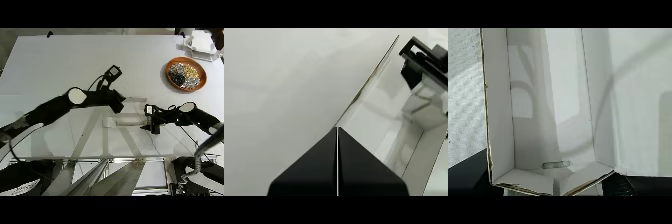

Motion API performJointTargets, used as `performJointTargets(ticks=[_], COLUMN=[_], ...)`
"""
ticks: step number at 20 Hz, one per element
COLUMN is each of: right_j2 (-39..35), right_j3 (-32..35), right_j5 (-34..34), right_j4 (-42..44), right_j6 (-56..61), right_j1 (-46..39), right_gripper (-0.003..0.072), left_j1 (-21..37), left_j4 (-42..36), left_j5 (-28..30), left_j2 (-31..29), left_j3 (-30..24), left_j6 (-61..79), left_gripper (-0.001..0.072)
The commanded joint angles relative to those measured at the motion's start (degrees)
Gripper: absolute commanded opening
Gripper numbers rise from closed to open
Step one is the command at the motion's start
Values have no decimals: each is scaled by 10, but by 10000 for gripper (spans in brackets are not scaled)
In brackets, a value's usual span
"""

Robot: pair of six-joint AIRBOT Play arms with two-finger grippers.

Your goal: Fold the box and place the chain.

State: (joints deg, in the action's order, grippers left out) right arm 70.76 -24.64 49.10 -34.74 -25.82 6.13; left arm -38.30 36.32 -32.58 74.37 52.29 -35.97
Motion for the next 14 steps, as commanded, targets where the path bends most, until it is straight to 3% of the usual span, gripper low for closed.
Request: performJointTargets(ticks=[1,3,4,11,14], right_j2=[0,0,0,0,0], right_j3=[0,0,0,0,0], right_j5=[-1,0,0,0,0], right_j4=[0,0,0,0,0], right_j6=[0,0,0,0,0], right_j1=[0,0,0,0,0], right_gripper=[406,406,406,406,406], left_j1=[43,45,39,22,24], left_j4=[114,117,115,118,117], left_j5=[-168,-245,-252,-227,-190], left_j2=[-44,-44,-44,-5,20], left_j3=[0,-4,-10,-37,-60], left_j6=[27,71,86,116,139], left_gripper=[5,4,4,4,9])
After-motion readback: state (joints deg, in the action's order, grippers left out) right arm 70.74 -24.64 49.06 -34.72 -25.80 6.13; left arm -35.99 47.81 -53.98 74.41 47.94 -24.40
